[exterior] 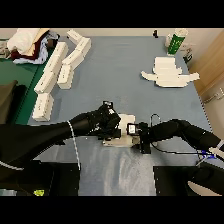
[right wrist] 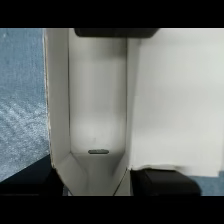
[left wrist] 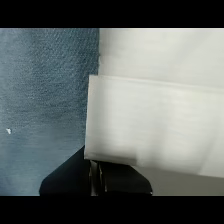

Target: Fold the box.

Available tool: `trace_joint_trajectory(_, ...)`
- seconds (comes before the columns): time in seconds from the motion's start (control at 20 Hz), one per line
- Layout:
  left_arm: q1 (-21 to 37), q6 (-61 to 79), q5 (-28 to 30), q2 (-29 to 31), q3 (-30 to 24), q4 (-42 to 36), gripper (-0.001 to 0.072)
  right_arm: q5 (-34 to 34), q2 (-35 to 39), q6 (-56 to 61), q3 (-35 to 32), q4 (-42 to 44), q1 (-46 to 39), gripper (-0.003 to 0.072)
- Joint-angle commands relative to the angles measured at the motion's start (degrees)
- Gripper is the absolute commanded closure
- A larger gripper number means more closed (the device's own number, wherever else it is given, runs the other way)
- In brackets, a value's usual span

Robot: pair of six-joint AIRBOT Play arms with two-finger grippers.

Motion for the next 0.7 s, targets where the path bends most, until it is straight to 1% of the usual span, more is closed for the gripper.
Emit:
trace_joint_trajectory(0.0, -0.37, 0.2, 0.24, -0.2, 0.02, -0.26, 0.0694, 0.13, 0.04, -0.07, 0.02, -0.02, 0.02, 0.0243)
trace_joint_trajectory(0.15, -0.37, 0.2, 0.15, -0.2, 0.02, -0.9, 0.0694, 0.11, 0.04, -0.07, 0.02, -0.02, 0.02, 0.0243)
trace_joint_trajectory(0.2, -0.37, 0.35, 0.17, -0.13, 0.02, -1.84, 0.0678, 0.11, 0.04, -0.07, 0.02, -0.02, 0.02, 0.0243)
trace_joint_trajectory(0.25, -0.37, 0.61, 0.2, 0.02, 0.04, -2.25, 0.0341, 0.13, 0.04, -0.07, 0.02, -0.02, 0.02, 0.0243)
trace_joint_trajectory(0.3, -0.37, -0.15, 0.22, 0.39, 0.07, -2.43, 0.006, 0.11, 0.04, -0.07, 0.02, -0.02, 0.02, 0.0243)
trace_joint_trajectory(0.5, 0.52, -1.14, -1.05, 2.21, 0.07, -0.85, 0.0065, 0.11, 0.04, -0.07, 0.02, -0.04, 0.02, 0.0243)
trace_joint_trajectory(0.55, 0.68, -1.05, -1.33, 2.29, 0.09, -0.92, 0.0124, 0.13, 0.04, -0.07, 0.02, -0.02, 0.02, 0.0243)
trace_joint_trajectory(0.65, 0.72, 1.07, -2.01, 3.39, 0.2, -2.58, 0.0128, 0.13, 0.04, -0.07, 0.02, -0.02, 0.02, 0.0243)
